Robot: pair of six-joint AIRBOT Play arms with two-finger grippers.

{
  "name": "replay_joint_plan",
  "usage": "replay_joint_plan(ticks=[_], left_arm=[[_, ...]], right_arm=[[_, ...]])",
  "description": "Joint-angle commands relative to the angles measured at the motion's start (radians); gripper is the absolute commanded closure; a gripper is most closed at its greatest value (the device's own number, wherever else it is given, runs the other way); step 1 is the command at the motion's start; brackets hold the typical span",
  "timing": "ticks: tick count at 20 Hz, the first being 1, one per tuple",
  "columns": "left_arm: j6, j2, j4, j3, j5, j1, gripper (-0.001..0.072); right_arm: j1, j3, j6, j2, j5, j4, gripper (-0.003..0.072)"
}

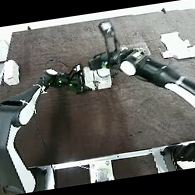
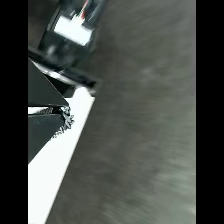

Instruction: Fold the box and place the chain.

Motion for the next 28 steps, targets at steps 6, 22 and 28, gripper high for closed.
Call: replay_joint_plan(ticks=[6, 22, 28], left_arm=[[0.001, 0.001, 0.0, 0.0, 0.002, 0.001, 0.0299], [0.0, 0.001, 0.0, 0.0, 0.002, 0.001, 0.0299], [0.0, 0.001, 0.0, 0.0, 0.002, 0.001, 0.0299]], right_arm=[[-0.005, -0.013, -0.043, 0.156, 0.014, -0.016, 0.0676], [0.003, -0.117, 0.016, -0.286, -0.123, 0.038, 0.0663], [-0.037, -0.116, -0.043, -0.161, -0.068, 0.017, 0.015]])
